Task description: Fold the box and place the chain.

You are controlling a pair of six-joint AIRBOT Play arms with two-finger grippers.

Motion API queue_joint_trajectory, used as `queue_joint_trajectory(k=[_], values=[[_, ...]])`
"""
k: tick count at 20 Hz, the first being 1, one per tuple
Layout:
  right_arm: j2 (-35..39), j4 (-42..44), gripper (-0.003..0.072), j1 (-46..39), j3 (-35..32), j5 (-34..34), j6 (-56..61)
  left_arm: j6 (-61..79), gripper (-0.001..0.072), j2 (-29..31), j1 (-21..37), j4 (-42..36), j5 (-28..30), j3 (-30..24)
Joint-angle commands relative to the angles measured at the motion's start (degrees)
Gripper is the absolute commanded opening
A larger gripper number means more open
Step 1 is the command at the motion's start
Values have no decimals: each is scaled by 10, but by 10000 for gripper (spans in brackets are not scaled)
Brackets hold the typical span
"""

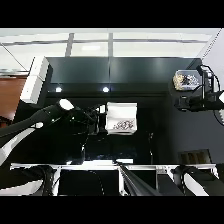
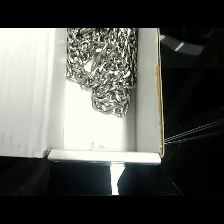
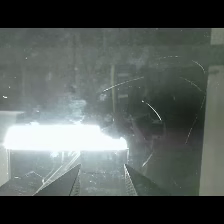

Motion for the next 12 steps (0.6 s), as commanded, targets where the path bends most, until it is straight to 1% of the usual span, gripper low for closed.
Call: queue_joint_trajectory(k=[1,2,4,6,7,8,9,10,11,12], values=[[-2,0,304,1,0,-2,0,1,708,0,0,-7,0,0],[-2,0,304,1,0,-2,0,2,685,0,0,-7,-1,0],[-5,0,304,7,0,-10,0,4,685,0,-5,-3,-1,0],[-11,0,305,33,0,-39,4,4,676,0,-7,-5,1,0],[-18,0,305,49,0,-61,28,4,587,0,-7,-5,1,0],[-28,5,305,62,0,-80,48,4,528,0,-8,-5,1,0],[-44,27,307,73,0,-99,52,4,481,0,-9,-4,3,0],[-61,66,431,80,0,-116,51,4,443,0,-11,-2,5,0],[-83,121,699,88,0,-133,39,4,390,0,-12,-2,5,0],[-103,176,704,97,0,-151,-6,4,390,0,-13,1,5,0]])
